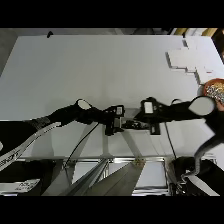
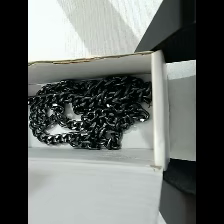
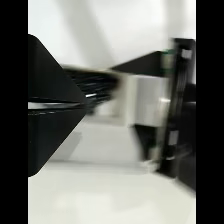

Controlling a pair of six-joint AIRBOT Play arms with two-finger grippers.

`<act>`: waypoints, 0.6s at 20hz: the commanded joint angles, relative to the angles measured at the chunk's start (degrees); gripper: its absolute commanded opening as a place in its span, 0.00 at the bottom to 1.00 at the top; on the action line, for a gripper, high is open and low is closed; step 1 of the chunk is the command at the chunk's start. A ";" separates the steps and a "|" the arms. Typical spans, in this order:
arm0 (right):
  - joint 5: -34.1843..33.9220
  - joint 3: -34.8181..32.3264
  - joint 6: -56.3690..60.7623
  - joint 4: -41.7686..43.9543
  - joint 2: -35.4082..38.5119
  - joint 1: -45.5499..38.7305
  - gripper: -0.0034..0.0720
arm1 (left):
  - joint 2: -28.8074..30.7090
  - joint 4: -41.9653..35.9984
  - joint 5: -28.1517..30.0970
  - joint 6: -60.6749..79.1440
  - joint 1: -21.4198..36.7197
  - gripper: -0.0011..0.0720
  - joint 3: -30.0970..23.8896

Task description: Fold the box and place the chain.

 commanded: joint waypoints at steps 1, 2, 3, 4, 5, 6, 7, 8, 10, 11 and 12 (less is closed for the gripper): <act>11.87 4.15 1.60 -5.70 3.10 -10.32 0.10 | 0.04 0.00 0.00 0.02 0.02 0.44 0.02; 12.90 4.15 1.55 -5.31 3.34 -13.31 0.10 | 0.04 0.02 0.00 0.02 0.02 0.44 0.02; 13.18 4.11 1.57 -5.44 3.26 -15.47 0.10 | 0.04 0.02 0.00 0.02 0.02 0.44 0.02; 13.05 3.91 1.55 -5.57 3.15 -17.33 0.13 | 0.04 0.00 0.00 0.00 0.02 0.44 0.02; 12.74 3.78 1.55 -5.46 2.95 -18.45 0.13 | 0.04 0.00 0.02 0.02 0.02 0.44 0.02; 12.63 3.61 1.55 -5.25 2.60 -18.75 0.21 | 0.04 0.00 0.00 0.02 0.02 0.44 0.02; 12.24 3.21 1.49 -5.20 2.08 -18.78 0.27 | 0.04 0.00 0.00 0.02 0.02 0.44 0.02; 11.21 2.45 1.22 -5.22 1.36 -18.75 0.28 | 0.04 0.00 0.00 0.02 0.02 0.44 0.02; 7.56 -0.04 -0.68 -5.60 -0.15 -18.75 0.28 | 0.04 0.00 0.00 0.02 0.02 0.44 0.02; 6.43 -1.57 -2.89 -5.55 -0.76 -18.69 0.28 | 0.04 0.00 0.00 0.02 0.02 0.44 0.02; 5.11 -3.37 -5.18 -5.55 -1.46 -18.23 0.28 | 0.04 0.00 0.00 0.02 0.02 0.44 0.02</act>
